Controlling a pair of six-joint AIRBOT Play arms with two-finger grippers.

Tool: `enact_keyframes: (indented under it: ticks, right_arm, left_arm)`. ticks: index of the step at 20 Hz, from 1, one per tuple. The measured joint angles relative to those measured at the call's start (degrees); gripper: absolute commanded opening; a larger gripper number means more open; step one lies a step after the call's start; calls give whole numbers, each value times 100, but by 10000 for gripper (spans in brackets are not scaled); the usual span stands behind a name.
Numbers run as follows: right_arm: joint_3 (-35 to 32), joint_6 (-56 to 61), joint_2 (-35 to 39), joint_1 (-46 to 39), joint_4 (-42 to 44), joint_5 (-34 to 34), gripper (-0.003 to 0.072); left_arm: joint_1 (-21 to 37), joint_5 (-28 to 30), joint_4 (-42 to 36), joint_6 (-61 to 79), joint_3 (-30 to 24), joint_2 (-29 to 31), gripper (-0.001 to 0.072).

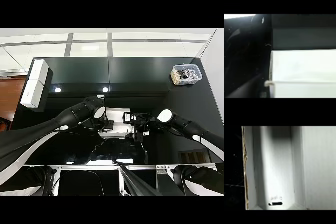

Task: Fold the box and place the chain.

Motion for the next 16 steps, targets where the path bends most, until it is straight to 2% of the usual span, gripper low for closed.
enact_keyframes:
  ticks: [3, 4, 5, 6, 16]
  right_arm:
    - [0, 0, 0, 0, 0, 0, 412]
    - [0, 0, 0, 0, 0, 0, 412]
    - [0, 0, 0, 0, 0, 0, 412]
    - [0, 0, 0, 0, 0, 0, 412]
    - [0, 2, 0, 0, 0, -2, 412]
  left_arm:
    - [0, 11, -13, -31, -20, -4, 270]
    - [0, 13, -17, -46, -22, -4, 249]
    - [0, 24, -22, -52, -24, -4, 116]
    - [0, 26, -33, -63, -26, -4, 27]
    - [-2, 118, -120, -66, -28, -4, 27]
